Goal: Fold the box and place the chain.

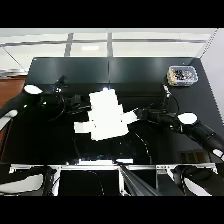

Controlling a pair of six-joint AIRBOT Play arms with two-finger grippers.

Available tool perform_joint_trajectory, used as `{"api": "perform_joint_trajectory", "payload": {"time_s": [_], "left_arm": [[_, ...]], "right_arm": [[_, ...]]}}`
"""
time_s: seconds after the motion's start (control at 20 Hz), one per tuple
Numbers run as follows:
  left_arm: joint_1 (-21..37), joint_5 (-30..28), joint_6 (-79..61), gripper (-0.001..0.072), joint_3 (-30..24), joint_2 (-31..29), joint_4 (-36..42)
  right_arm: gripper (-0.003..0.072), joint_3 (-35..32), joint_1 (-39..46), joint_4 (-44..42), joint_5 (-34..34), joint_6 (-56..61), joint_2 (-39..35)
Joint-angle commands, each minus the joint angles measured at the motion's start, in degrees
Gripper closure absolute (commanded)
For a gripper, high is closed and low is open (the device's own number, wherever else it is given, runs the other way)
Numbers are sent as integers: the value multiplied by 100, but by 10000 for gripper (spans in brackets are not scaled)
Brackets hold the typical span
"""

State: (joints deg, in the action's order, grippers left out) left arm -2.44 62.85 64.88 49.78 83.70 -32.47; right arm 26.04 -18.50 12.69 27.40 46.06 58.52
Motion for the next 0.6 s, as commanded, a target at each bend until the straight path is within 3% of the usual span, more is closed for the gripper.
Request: {"api": "perform_joint_trajectory", "payload": {"time_s": [0.0,0.2,0.25,0.35,0.45,0.55], "left_arm": [[-7,691,-57,15,520,833,365],[-133,1427,-881,27,835,1412,811],[-236,1749,-944,101,1014,1626,713],[-431,2391,-944,169,1486,2020,136],[-586,2953,-1211,322,1939,2304,-428],[-638,3200,-1613,473,2199,2409,-444]], "right_arm": [[671,-4,-22,-7,4,-4,-4],[671,-4,-22,-7,55,-4,-4],[671,-4,-22,-7,79,-4,-4],[671,-4,-22,-4,83,-4,-4],[671,-4,-22,-4,66,-7,-4],[671,-4,-22,-2,68,-4,-4]]}}
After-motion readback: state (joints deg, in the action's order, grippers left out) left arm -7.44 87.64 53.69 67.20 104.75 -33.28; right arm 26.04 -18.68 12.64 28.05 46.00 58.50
